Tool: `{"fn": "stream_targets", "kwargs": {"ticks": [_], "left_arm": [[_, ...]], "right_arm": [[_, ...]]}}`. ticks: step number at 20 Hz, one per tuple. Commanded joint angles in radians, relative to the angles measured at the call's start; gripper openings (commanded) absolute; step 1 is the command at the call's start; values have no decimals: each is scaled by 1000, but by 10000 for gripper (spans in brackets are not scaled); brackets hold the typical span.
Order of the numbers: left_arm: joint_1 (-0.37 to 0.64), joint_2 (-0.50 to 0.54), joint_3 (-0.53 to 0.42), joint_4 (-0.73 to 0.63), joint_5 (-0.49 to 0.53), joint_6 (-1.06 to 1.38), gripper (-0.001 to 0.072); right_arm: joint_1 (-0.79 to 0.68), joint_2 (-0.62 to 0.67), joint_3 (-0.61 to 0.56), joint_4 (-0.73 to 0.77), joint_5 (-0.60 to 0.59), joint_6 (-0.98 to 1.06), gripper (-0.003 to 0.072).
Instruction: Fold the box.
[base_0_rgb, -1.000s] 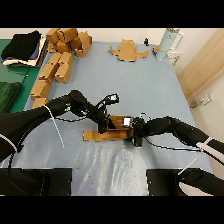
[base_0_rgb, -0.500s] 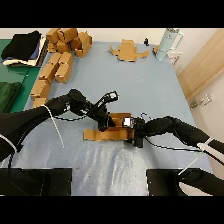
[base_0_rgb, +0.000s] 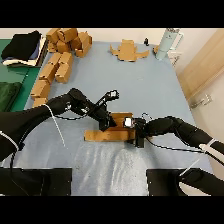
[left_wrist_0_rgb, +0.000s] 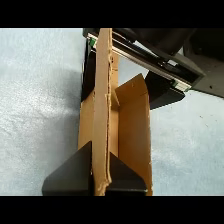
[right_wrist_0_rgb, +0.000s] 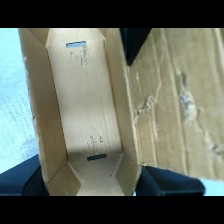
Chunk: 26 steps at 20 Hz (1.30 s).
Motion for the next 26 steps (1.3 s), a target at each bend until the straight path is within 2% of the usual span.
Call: {"fn": "stream_targets", "kwargs": {"ticks": [1, 9, 15, 22, 26], "left_arm": [[0, -6, 1, -6, -11, 0, 12], [0, -7, 1, -2, -12, 4, 13], [0, -7, 1, -3, -12, 4, 13], [0, -7, 2, -3, -11, 4, 13], [0, -7, 1, -6, -10, 4, 13]], "right_arm": [[1, 0, 1, 6, 4, -2, 667], [1, -2, 2, 10, 15, -2, 688], [1, -13, 1, 10, 7, -2, 601], [1, -31, 1, 10, 13, -2, 595], [1, -45, 1, 10, 16, -2, 559]]}}
